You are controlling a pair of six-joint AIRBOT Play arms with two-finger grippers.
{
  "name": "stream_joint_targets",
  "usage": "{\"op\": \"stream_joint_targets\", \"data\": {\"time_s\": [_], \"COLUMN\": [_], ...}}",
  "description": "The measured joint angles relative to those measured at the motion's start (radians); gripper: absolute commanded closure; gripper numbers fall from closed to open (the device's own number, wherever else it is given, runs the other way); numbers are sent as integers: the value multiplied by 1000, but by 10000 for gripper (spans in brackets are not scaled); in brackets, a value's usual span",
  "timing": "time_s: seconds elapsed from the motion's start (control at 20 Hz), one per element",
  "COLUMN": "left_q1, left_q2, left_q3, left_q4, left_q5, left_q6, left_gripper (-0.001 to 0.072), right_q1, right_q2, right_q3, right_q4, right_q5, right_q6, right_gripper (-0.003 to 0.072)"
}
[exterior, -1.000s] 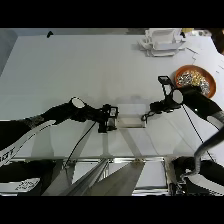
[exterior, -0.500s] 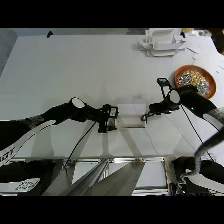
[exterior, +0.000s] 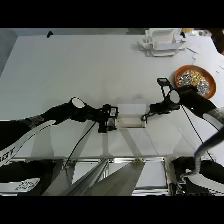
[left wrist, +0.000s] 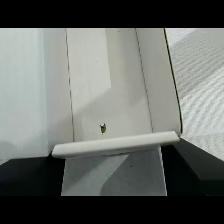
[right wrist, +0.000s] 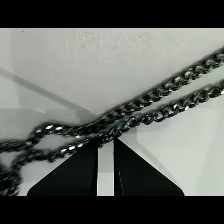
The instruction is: Fold the box and place the chain.
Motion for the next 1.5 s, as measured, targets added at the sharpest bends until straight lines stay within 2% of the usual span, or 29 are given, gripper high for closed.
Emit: {"op": "stream_joint_targets", "data": {"time_s": [0.2,0.4,0.6,0.75,1.1,1.5], "left_q1": [0,0,0,0,0,0], "left_q2": [0,0,0,0,0,0], "left_q3": [0,0,0,0,0,0], "left_q4": [0,0,0,0,0,0], "left_q5": [0,0,0,0,0,0], "left_q6": [0,0,0,0,0,0], "left_gripper": [570,570,570,570,570,570], "right_q1": [4,50,129,200,381,435], "right_q2": [117,306,492,572,596,444], "right_q3": [1,1,1,1,1,1], "right_q4": [-7,22,147,253,380,359], "right_q5": [35,113,155,150,-9,-102], "right_q6": [-27,-70,-108,-120,-105,-51], "right_gripper": [673,673,673,673,672,672]}}
